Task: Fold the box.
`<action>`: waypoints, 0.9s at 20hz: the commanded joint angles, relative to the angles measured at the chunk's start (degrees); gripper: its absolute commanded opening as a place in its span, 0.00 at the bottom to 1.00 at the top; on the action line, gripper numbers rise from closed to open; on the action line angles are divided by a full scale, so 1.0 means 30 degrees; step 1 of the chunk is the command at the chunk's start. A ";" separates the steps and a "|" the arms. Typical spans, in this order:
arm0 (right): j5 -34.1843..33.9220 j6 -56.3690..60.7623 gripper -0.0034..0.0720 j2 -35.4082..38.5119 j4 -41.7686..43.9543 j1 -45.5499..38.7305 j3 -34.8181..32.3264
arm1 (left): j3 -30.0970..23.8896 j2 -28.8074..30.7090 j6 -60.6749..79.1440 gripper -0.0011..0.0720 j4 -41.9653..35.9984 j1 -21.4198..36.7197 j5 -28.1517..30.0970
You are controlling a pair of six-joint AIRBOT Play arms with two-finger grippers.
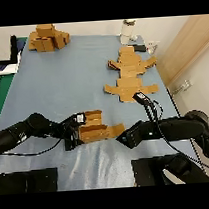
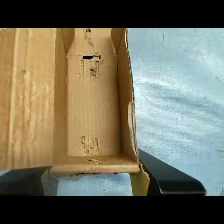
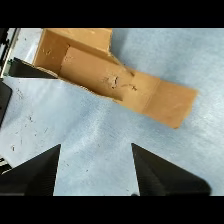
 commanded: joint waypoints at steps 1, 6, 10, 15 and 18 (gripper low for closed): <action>0.0175 -0.0015 0.98 0.0000 -0.0073 0.0000 -0.0007 | -0.0801 0.0095 0.1304 0.73 -0.2040 -0.0146 0.0197; 0.0204 -0.0007 0.98 0.0000 -0.0277 -0.0007 0.0000 | -0.1311 0.0080 0.2477 0.73 -0.2375 -0.1217 0.0423; 0.0219 -0.0015 0.98 0.0000 -0.0291 0.0000 -0.0007 | -0.1778 0.0080 0.2630 0.73 -0.2477 -0.1333 0.1370; 0.1501 -0.0007 0.98 0.0000 -0.0262 0.0000 0.0000 | -0.1931 0.0022 0.2863 0.73 -0.2375 -0.1333 0.1494; 0.1865 -0.0007 0.98 0.0000 -0.0058 0.0000 0.0000 | -0.1931 0.0029 0.3344 0.73 -0.2368 -0.1333 0.1479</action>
